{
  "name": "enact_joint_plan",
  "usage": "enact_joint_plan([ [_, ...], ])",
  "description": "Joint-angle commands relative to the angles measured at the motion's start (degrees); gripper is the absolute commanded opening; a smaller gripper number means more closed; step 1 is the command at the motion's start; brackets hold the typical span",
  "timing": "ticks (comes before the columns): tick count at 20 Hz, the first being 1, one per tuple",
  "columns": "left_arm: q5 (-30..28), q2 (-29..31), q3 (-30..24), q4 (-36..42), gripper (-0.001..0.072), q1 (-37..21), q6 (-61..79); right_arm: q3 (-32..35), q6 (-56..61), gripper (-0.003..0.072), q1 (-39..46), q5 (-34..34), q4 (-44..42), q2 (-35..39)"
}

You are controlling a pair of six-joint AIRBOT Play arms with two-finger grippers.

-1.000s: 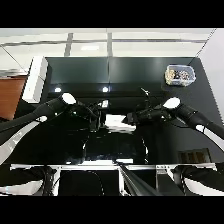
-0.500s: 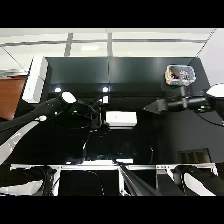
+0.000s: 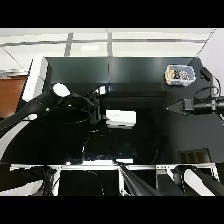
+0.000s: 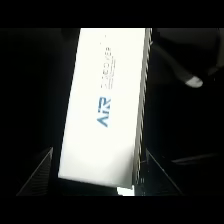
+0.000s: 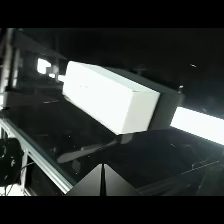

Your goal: Fold the box and place the chain.

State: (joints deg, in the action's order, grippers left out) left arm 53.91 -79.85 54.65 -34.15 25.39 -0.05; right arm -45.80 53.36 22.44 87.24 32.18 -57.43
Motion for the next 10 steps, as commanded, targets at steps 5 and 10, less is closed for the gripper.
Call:
enact_joint_plan([
  [5,-3.1,-9.6,10.4,5.0,0.0714,8.7,-6.1,0.1,-0.4,0.0013,2.4,1.2,-0.2,0.1],
  [10,-2.2,-13.5,11.1,4.2,0.0714,8.4,-9.6,0.1,-2.3,0.0013,2.4,1.0,-0.2,0.1],
])
